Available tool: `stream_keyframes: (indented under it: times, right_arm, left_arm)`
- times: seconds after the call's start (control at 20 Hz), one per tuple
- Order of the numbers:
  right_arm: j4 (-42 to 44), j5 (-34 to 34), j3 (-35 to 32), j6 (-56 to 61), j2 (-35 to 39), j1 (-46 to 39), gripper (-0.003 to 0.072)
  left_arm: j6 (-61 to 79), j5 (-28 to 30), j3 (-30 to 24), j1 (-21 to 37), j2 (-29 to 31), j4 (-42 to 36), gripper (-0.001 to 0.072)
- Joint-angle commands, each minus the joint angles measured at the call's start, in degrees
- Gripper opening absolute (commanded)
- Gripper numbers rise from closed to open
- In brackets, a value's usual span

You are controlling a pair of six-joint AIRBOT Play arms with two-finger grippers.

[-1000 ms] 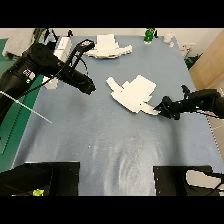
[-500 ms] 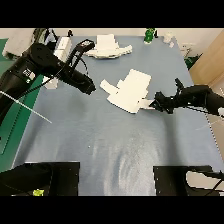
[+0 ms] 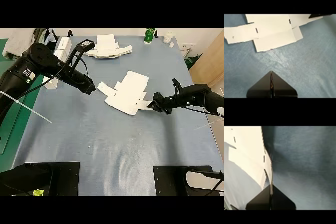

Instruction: Fold the box.

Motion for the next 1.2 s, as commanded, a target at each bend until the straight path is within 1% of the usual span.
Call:
stream_keyframes:
  times: [0.0,0.15,0.25,0.4,0.55,0.7,0.8,0.9,1.1,1.15]
  right_arm:
    - [-0.7,-5.25,-0.09,0.0,0.15,0.09,0.0002]
    - [-4.17,-12.68,-0.2,0.04,0.96,0.09,0.0001]
    - [-7.89,-18.53,-0.26,0.15,2.8,0.09,0.0001]
    - [-18.27,-24.48,-0.39,4.13,7.56,0.09,0.0001]
    - [-28.61,-27.65,-2.27,7.48,13.49,0.09,0.0001]
    - [-33.48,-27.76,-4.24,8.02,16.11,0.09,0.0001]
    - [-34.38,-27.76,-4.24,7.45,15.08,0.09,0.0001]
    - [-34.38,-27.45,-4.2,3.69,13.05,0.24,0.0001]
    - [-33.14,-21.09,-4.17,3.61,11.74,1.33,0.0007]
    - [-31.21,-20.44,-4.2,4.46,11.74,1.42,0.0063]
  left_arm:
    - [0.0,0.02,0.0,-0.02,0.02,0.02,0.0014]
    - [0.0,0.02,0.0,-0.02,0.02,0.02,0.0014]
    - [0.0,0.0,0.0,-0.02,0.02,0.02,0.0014]
    - [0.0,0.02,0.0,-0.02,0.02,0.02,0.0014]
    - [0.0,0.02,0.0,-0.02,0.02,0.02,0.0014]
    - [0.0,0.0,0.0,-0.02,0.02,0.02,0.0014]
    - [0.0,0.02,0.0,-0.02,0.02,0.02,0.0014]
    - [0.0,0.02,0.0,-0.02,0.02,0.02,0.0014]
    - [0.0,0.02,0.0,-0.04,0.02,0.02,0.0014]
    - [0.0,0.02,0.0,-0.04,0.02,0.02,0.0014]
